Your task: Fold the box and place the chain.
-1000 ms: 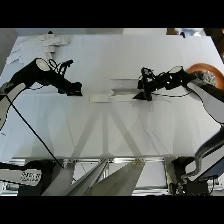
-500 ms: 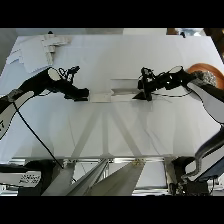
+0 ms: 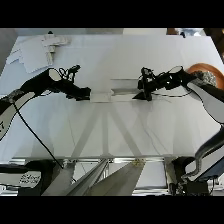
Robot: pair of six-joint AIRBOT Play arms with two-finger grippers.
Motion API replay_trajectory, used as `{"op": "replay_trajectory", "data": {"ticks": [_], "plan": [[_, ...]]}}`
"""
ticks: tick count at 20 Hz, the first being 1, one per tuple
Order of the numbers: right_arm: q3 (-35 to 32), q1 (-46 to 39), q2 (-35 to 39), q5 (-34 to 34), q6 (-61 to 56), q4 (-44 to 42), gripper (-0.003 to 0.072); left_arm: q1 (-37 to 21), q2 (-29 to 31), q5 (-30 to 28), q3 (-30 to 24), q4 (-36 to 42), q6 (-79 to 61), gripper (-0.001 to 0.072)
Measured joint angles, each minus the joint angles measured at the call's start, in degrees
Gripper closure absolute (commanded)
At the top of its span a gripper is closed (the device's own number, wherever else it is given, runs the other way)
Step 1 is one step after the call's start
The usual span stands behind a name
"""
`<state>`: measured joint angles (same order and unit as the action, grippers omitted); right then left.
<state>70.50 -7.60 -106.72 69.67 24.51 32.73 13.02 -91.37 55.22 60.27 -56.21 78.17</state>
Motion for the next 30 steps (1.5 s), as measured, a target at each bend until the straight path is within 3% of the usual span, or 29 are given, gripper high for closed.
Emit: {"op": "replay_trajectory", "data": {"ticks": [11, 30], "plan": [[0.0, 0.0, 0.0, 0.02, 0.02, 0.02, 0.0285, 0.55, -1.09, 0.26, -0.35, 0.35, 1.14, 0.0703], [0.0, 0.0, 0.0, 0.15, 0.17, 0.09, 0.0285, 2.01, 3.54, -3.26, -0.74, 21.27, -10.12, 0.0702]]}}
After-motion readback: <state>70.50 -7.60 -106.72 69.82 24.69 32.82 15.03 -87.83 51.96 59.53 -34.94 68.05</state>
